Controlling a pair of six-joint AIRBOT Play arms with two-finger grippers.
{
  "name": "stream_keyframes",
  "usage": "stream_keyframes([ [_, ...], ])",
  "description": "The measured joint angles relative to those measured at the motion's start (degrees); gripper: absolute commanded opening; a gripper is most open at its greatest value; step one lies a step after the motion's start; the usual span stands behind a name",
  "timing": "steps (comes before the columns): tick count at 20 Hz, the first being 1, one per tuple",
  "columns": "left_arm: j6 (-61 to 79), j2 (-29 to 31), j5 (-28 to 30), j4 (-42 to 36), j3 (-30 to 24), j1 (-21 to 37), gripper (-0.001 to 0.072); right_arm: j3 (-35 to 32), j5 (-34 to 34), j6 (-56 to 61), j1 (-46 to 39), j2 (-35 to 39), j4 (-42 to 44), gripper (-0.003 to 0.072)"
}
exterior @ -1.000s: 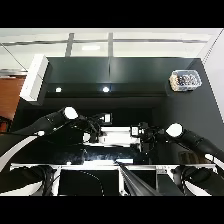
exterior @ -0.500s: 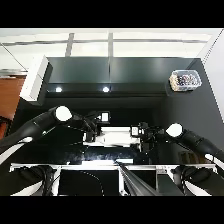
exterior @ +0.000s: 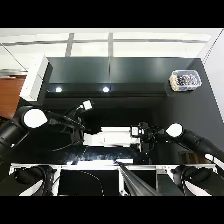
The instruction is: Fold the box and place the chain.
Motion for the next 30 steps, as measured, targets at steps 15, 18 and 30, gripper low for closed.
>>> stream_keyframes([
  [15, 2.84, -12.9, 17.86, -42.51, -7.8, 0.79, 0.0024, -0.02, -0.04, 0.02, 0.0, 0.0, 0.0, 0.0334],
  [18, 6.8, -14.97, 21.68, -40.13, -7.74, 0.44, 0.0024, -0.02, -0.31, 0.28, 0.0, 0.0, 0.02, 0.0334],
  [30, 9.33, -17.18, 24.76, -31.54, -7.48, -5.95, 0.0024, -0.02, -0.79, 0.7, 0.02, 0.0, 0.11, 0.0334],
])
